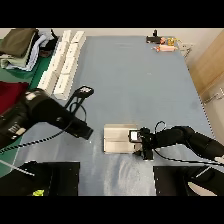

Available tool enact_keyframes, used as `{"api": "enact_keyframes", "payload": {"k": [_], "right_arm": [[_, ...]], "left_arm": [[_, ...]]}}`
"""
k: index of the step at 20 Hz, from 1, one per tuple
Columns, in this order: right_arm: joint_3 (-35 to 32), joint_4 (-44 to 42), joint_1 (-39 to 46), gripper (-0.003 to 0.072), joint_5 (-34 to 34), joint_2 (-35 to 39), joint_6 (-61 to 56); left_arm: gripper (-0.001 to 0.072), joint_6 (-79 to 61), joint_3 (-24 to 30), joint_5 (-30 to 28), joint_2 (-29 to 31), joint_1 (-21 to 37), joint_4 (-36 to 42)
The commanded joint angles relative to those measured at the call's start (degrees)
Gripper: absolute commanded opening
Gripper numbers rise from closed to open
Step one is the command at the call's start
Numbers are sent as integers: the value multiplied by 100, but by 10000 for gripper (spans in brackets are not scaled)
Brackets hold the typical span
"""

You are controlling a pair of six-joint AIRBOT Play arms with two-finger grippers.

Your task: Fold the box.

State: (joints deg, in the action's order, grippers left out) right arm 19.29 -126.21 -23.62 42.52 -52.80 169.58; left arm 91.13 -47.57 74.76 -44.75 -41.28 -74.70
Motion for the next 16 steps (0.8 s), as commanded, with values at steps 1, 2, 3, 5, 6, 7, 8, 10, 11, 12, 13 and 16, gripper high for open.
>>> {"api": "enact_keyframes", "payload": {"k": [1, 2, 3, 5, 6, 7, 8, 10, 11, 12, 13, 16], "right_arm": [[4, 0, 0, 513, 0, 0, 0], [4, 0, 0, 513, -2, 2, 0], [4, 0, 0, 513, -2, 0, 0], [4, 0, 0, 513, -2, 2, 0], [4, 0, 0, 513, 0, 0, 0], [4, 0, 0, 513, -2, 0, 0], [4, 0, 0, 513, 0, 0, 0], [4, 0, 0, 512, -2, 0, 0], [4, 0, 0, 513, -2, 0, 0], [4, 0, 0, 512, 0, 0, 0], [4, -2, 0, 512, 0, 0, 0], [4, 0, 0, 513, -2, 0, 0]], "left_arm": [[13, -4004, 1014, -796, 804, 1860, 2111], [18, -4813, 1349, -960, 931, 2258, 2487], [297, -5617, 1639, -990, 979, 2509, 2728], [693, -6321, 2111, -1281, 957, 2586, 3034], [693, -6723, 2334, -1423, 931, 2518, 3204], [693, -7180, 2518, -1534, 896, 2398, 3303], [694, -7685, 2702, -1655, 866, 2199, 3314], [702, -8177, 2977, -2129, 765, 1674, 3307], [702, -8286, 3067, -2496, 682, 1364, 3268], [702, -8435, 3119, -2811, 590, 1082, 3272], [702, -8588, 3126, -3099, 466, 769, 3272], [702, -8771, 3126, -3746, 0, 0, 3274]]}}
